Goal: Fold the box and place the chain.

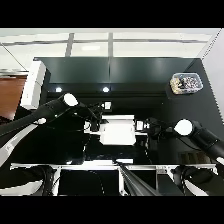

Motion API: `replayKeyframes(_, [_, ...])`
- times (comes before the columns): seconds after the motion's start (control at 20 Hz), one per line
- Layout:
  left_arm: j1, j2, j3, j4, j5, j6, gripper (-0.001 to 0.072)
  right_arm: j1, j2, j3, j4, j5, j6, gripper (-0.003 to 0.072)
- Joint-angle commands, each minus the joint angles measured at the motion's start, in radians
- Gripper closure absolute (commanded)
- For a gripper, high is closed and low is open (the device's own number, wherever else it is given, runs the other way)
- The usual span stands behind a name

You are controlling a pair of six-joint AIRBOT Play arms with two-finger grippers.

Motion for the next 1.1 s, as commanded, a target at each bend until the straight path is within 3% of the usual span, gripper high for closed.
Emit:
replayKeyframes(0.0, [-0.003, -0.008, 0.001, 0.0, -0.003, 0.005, 0.0684, 0.035, -0.019, -0.028, 0.009, -0.058, -0.018, -0.0017])
replayKeyframes(0.35, [-0.003, -0.008, 0.001, 0.0, -0.002, 0.005, 0.0684, 0.168, -0.045, -0.02, 0.178, -0.274, -0.047, -0.0017])
replayKeyframes(0.5, [-0.003, -0.008, 0.001, 0.0, -0.004, 0.005, 0.0683, 0.154, -0.026, 0.034, 0.086, -0.235, -0.043, -0.0017])
replayKeyframes(0.65, [-0.003, -0.008, 0.001, 0.0, -0.005, 0.005, 0.0683, 0.078, -0.018, 0.094, 0.085, -0.14, -0.043, -0.0017])
replayKeyframes(0.8, [-0.003, -0.008, 0.001, 0.0, -0.005, 0.005, 0.0683, 0.002, -0.018, 0.098, 0.086, -0.143, -0.044, -0.0017])
replayKeyframes(1.05, [-0.003, -0.008, 0.001, 0.0, -0.006, 0.005, 0.0683, -0.006, -0.028, 0.098, 0.097, -0.145, -0.048, -0.0017])
